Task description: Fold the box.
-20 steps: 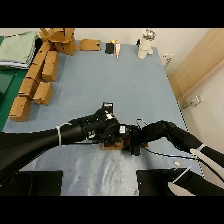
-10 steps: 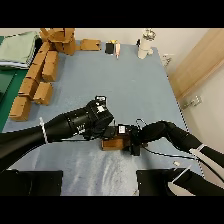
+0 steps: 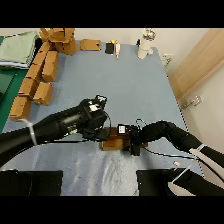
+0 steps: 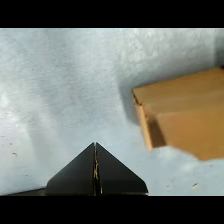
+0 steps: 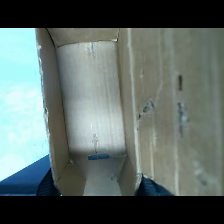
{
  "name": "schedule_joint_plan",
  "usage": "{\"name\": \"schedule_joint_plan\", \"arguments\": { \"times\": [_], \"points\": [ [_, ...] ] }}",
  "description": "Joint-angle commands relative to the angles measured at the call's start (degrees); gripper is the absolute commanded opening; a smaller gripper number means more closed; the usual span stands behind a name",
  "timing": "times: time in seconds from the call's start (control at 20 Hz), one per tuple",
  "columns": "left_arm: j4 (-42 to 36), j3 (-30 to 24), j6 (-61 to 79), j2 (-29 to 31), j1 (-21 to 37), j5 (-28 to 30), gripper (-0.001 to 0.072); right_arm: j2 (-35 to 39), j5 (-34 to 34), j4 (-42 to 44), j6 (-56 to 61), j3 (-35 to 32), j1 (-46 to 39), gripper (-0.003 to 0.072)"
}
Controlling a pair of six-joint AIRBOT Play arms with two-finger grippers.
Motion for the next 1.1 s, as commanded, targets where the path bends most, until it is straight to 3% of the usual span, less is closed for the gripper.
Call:
{"name": "schedule_joint_plan", "arguments": {
  "times": [0.0, 0.05, 0.2, 0.3, 0.4, 0.55, 0.65, 0.95, 1.05],
  "points": [
    [-3.1, -7.8, 11.3, 8.4, 3.1, 2.1, 0.0010, 0.0, 0.0, 0.0, 0.0, 0.0, 0.0, 0.0507],
    [-6.8, -12.7, 17.4, 12.5, 6.0, 5.5, 0.0010, 0.0, 0.0, 0.0, 0.0, 0.0, 0.0, 0.0507],
    [-29.9, -26.0, 55.3, 23.4, 17.0, 17.0, 0.0011, 0.0, 0.0, 0.0, 0.0, 0.0, 0.0, 0.0507],
    [-41.6, -31.1, 80.9, 26.2, 22.0, 19.3, 0.0012, 0.0, 0.0, 0.0, 0.0, 0.0, 0.0, 0.0507],
    [-43.1, -33.6, 101.7, 25.7, 22.6, 20.7, 0.0012, 0.0, 0.0, 0.0, 0.0, 0.0, 0.0, 0.0507],
    [-43.1, -34.5, 110.2, 22.4, 22.6, 25.0, 0.0037, 0.0, 0.0, 0.0, 0.0, 0.0, 0.0, 0.0507],
    [-43.1, -34.6, 112.0, 19.6, 22.7, 28.8, 0.0694, 0.0, 0.0, 0.0, 0.0, 0.0, 0.0, 0.0507],
    [-43.8, -34.6, 115.8, 12.9, 22.3, 34.4, 0.0696, 0.0, 0.0, 0.0, 0.0, 0.0, 0.0, 0.0507],
    [-49.6, -34.6, 120.6, 11.3, 22.3, 39.6, 0.0695, 0.0, 0.0, 0.0, 0.0, 0.0, 0.0, 0.0507]
  ]
}}
